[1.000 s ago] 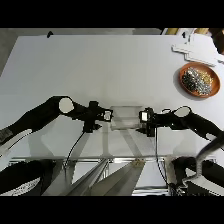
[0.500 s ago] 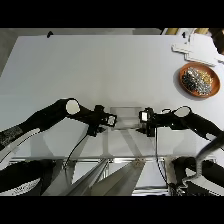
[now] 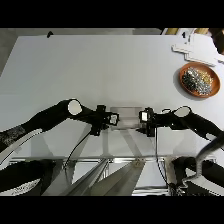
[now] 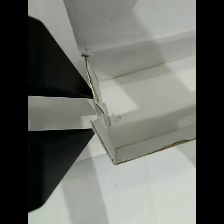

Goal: Fold the box and place the chain.

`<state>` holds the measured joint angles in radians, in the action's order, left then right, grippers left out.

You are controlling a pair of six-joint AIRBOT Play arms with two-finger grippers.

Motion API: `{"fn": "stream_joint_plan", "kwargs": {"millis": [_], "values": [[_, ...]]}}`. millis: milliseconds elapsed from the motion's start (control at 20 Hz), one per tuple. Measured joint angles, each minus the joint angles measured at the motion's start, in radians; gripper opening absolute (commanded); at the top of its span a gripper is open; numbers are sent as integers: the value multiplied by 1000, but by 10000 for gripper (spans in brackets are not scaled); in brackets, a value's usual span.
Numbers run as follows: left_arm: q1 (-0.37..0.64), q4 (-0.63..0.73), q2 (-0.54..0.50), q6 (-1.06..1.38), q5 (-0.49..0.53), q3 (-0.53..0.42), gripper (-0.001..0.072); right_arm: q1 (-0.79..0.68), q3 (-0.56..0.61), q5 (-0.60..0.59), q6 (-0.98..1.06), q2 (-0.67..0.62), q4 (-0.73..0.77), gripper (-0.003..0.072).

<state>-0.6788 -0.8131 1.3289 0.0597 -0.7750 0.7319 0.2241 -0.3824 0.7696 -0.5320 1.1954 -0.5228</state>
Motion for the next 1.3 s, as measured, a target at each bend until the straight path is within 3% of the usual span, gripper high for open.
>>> {"fn": "stream_joint_plan", "kwargs": {"millis": [400, 450, 600, 750, 800, 1100, 1300], "values": [[-35, 59, 3, 0, 103, 0, 216, 0, 0, -1, 1, 0, 1, 322], [-37, 61, 3, 0, 111, 0, 262, 0, 0, -2, 1, 0, 1, 322], [-49, 65, 9, 0, 119, 0, 584, 0, 0, -2, 1, 0, 1, 322], [-66, 71, 15, 0, 124, 0, 571, 0, 0, -2, 0, 0, 0, 322], [-70, 71, 16, 0, 124, 0, 563, 0, 0, -1, 0, 0, 0, 322], [-75, 14, -33, -137, 72, 0, 68, 0, 0, 0, -3, 0, -1, 322], [-42, -123, -166, -454, -6, 0, 4, 0, 0, 0, 0, 0, 0, 322]]}}
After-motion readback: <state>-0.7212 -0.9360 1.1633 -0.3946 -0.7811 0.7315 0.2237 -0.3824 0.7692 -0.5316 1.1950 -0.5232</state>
